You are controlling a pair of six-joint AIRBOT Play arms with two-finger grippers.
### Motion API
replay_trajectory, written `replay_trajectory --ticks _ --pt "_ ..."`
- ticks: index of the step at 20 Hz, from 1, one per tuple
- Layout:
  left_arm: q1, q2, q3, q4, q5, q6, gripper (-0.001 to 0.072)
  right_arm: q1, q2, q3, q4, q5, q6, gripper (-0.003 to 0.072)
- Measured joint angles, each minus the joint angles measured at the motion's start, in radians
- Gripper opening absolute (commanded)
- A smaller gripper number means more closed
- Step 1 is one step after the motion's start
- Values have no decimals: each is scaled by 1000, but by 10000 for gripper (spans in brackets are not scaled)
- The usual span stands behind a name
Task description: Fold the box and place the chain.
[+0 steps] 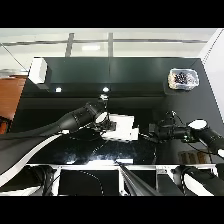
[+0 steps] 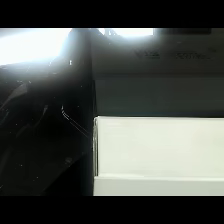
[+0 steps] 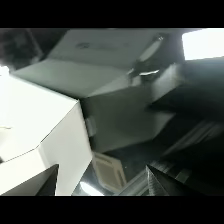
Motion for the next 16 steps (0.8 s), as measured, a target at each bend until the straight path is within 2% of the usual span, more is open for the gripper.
replay_trajectory --ticks 4,7,8,9,16 --pt "0 0 0 0 0 0 32 40 -3 60 17 51 -29 606" --pt "0 0 0 -1 -3 0 33 118 -3 101 18 25 -4 603" --pt "0 0 0 -1 -4 0 32 150 -3 117 14 7 14 500" --pt "0 0 0 -1 -5 0 32 179 -3 134 -2 -8 40 469" --pt "0 0 0 -4 -18 0 33 303 -3 219 -159 -69 231 470"
